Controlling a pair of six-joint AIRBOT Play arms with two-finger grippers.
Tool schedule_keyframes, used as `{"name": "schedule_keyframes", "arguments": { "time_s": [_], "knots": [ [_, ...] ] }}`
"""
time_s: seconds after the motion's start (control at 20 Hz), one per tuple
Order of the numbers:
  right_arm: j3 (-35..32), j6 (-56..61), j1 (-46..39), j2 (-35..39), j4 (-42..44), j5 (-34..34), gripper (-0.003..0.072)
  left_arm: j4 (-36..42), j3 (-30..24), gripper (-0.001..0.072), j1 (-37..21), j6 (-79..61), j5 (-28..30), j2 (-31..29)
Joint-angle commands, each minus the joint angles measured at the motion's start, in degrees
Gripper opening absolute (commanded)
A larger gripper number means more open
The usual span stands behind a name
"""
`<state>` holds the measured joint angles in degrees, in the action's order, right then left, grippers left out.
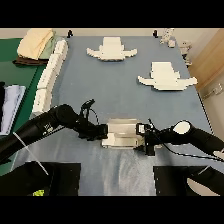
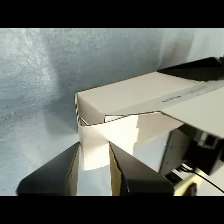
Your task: Fold the box.
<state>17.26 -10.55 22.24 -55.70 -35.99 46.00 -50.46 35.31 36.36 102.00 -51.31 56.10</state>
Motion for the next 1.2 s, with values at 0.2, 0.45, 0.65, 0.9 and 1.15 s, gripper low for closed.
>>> {"name": "schedule_keyframes", "arguments": {
  "time_s": [0.2,0.45,0.65,0.9,1.15],
  "knots": [
    [0.0,0.0,0.0,0.0,0.0,0.0,0.0490,-12.9,5.6,0.0287,9.6,18.3,0.8,2.9],
    [0.0,0.0,0.0,0.0,0.0,0.0,0.0490,-16.8,8.4,0.0227,14.3,25.0,0.1,6.9],
    [0.0,0.0,0.0,0.0,0.0,0.0,0.0490,-23.8,13.3,0.0226,17.3,31.1,-5.1,9.7],
    [0.0,0.0,0.0,0.0,0.0,0.0,0.0490,-27.7,17.9,0.0227,19.0,34.2,-9.8,13.2],
    [0.0,0.0,0.0,0.0,0.0,0.0,0.0490,-28.5,20.0,0.0258,19.0,34.3,-12.8,15.0]
  ]
}}
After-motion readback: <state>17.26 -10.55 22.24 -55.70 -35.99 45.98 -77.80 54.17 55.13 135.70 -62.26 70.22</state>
